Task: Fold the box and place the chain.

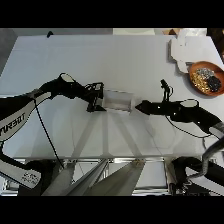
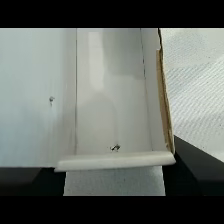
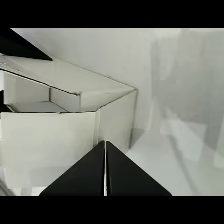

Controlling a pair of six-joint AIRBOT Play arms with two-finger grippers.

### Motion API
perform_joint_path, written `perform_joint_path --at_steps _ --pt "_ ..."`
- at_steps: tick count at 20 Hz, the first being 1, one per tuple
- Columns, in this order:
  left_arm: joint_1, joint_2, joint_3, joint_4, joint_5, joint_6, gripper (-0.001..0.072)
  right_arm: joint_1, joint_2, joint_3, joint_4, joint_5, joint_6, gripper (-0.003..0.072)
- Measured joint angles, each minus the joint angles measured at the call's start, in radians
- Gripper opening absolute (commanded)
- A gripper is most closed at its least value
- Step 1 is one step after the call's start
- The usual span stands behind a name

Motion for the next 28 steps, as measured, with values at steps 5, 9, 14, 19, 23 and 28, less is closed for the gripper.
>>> perform_joint_path --at_steps 5,9,14,19,23,28 --pt "0.0 0.0 0.0 0.0 0.0 0.0 0.0335 0.0 0.0 0.0 0.049 0.011 -0.062 0.031" --pt "0.0 0.0 0.0 0.0 0.0 0.0 0.0335 0.0 0.0 0.0 0.058 0.013 -0.076 0.0338" --pt "0.0 0.0 0.0 0.0 0.0 0.0 0.0335 0.01 0.0 0.0 0.063 0.01 -0.081 0.0339" --pt "0.0 0.0 0.0 0.0 0.0 0.0 0.0335 0.072 0.0 0.0 0.031 -0.066 -0.08 0.0339" --pt "0.0 0.0 0.0 0.0 0.0 0.0 0.0335 0.092 0.001 0.0 0.01 -0.131 -0.063 0.0338" --pt "0.0 0.0 0.0 0.0 0.0 0.0 0.0335 0.098 0.001 0.0 -0.004 -0.174 -0.058 0.0338"
